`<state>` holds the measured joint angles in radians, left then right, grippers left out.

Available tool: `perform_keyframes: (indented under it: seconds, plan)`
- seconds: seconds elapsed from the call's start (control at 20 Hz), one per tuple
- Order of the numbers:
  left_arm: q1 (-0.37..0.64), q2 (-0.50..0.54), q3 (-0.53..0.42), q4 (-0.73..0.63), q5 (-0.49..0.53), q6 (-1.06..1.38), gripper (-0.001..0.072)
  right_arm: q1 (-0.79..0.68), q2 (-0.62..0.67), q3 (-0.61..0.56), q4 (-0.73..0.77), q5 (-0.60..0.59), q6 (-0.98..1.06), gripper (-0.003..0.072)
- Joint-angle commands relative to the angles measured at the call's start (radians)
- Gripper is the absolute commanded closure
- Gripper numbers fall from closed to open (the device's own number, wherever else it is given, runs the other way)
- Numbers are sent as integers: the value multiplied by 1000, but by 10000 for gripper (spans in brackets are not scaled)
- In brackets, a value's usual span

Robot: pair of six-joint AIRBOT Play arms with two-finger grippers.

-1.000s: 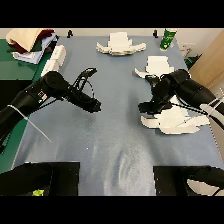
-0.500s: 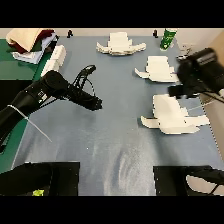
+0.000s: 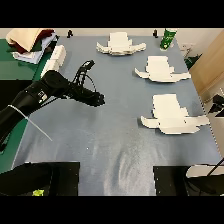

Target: Fold the box.

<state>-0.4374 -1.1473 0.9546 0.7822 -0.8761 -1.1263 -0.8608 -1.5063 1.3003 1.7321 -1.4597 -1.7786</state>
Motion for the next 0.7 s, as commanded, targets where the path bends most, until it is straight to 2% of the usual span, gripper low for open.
perform_keyframes:
  seconds: [0.0, 0.1, 0.45, 0.55, 0.65]
  plan:
    - [1, 0, 0, -10, 6, 0, 696, -159, -114, 28, 223, -55, -193, 327]
    - [1, 0, 0, -20, 6, 0, 695, -183, -160, 37, 268, -80, -248, 327]
    - [1, 0, 0, -37, 4, 0, 695, -184, -242, 44, 282, -153, -300, 348]
    - [1, 0, 0, -44, 4, 0, 696, -184, -244, 44, 330, -179, -304, 407]
    - [1, 0, 0, -48, -1, 0, 696, -178, -244, 45, 396, -211, -310, 407]
